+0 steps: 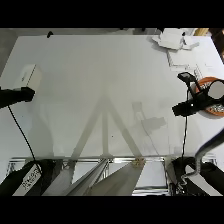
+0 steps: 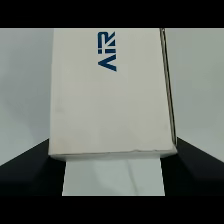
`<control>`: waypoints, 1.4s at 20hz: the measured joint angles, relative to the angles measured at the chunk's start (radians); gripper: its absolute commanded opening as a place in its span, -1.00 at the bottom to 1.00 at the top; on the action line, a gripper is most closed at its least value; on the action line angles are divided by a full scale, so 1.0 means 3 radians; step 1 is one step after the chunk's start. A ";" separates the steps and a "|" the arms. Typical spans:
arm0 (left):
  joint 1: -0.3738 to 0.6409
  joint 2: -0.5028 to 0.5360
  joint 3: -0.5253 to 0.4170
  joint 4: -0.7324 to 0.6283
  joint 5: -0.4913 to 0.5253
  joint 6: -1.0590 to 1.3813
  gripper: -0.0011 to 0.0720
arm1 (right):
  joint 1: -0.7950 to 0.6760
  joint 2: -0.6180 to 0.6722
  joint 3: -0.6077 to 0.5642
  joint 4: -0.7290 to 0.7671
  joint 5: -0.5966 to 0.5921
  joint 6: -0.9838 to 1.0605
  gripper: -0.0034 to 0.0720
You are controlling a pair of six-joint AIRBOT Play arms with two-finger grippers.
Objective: Fold the box and place the chain.
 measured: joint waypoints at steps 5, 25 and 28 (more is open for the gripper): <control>0.0151 -0.0281 0.0000 0.0371 -0.0252 -0.0534 0.40 | 0.0000 0.0000 -0.0001 0.0000 0.0000 0.0000 -0.86; -0.0164 0.0535 0.0001 0.0516 -0.0548 -0.0827 0.93 | 0.0000 0.0000 0.0000 0.0001 0.0000 0.0000 -0.86; -0.0243 0.0661 0.0001 0.0575 -0.0559 -0.0825 0.93 | 0.0000 0.0000 0.0000 0.0001 0.0000 0.0000 -0.86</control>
